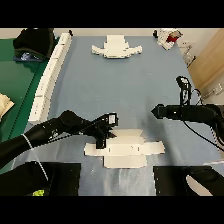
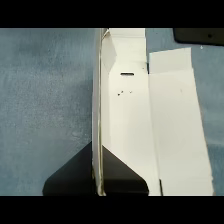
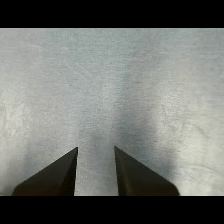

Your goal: Fold the box.

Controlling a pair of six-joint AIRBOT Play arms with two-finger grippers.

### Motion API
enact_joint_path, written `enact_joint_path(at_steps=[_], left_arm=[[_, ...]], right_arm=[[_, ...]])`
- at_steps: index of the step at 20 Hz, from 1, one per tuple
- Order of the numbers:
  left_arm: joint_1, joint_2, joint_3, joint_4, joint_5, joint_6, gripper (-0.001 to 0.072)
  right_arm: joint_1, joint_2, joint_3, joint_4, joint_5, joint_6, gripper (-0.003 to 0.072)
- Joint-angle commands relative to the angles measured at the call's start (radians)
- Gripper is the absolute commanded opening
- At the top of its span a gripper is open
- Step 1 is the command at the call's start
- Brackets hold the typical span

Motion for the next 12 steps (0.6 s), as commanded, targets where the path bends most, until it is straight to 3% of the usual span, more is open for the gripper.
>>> enact_joint_path(at_steps=[1,6,12], left_arm=[[0.0,0.054,0.001,-0.004,0.116,0.005,0.001],[-0.032,0.106,-0.003,0.044,0.144,0.005,0.001],[-0.124,0.106,-0.07,0.043,0.293,0.021,0.001]], right_arm=[[0.001,-0.001,0.0,0.0,-0.003,0.0,0.0371],[0.001,-0.001,0.0,0.0,-0.002,0.0,0.0371],[0.003,-0.001,0.0,0.004,-0.002,0.0,0.0371]])
